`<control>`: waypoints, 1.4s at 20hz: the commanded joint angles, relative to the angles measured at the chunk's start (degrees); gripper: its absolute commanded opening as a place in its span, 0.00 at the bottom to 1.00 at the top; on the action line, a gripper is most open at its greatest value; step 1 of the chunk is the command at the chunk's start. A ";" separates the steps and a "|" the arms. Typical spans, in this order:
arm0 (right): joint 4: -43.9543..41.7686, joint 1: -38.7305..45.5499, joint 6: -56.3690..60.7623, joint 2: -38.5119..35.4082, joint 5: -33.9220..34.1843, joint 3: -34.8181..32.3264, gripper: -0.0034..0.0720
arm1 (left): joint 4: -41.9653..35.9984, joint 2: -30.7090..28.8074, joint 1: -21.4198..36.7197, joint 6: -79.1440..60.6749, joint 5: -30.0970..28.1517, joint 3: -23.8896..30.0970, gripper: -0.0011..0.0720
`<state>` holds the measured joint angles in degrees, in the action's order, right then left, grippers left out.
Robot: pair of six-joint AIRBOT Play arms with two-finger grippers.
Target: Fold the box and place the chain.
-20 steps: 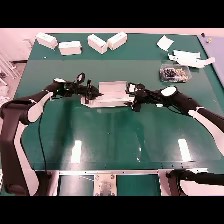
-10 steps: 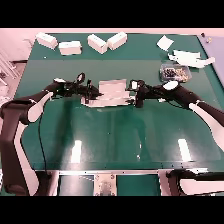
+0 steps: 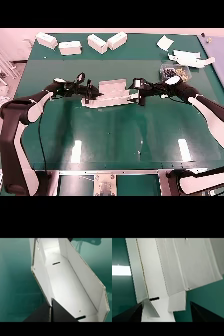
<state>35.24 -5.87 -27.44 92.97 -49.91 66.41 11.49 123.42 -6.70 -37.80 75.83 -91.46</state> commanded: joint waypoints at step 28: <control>-5.11 0.74 -3.04 14.32 -16.41 9.29 0.93 | 0.07 -0.02 -0.02 0.00 0.02 -0.02 0.05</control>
<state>31.75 -5.15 -29.26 106.41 -65.82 75.64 11.53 123.39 -6.76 -37.82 75.90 -91.48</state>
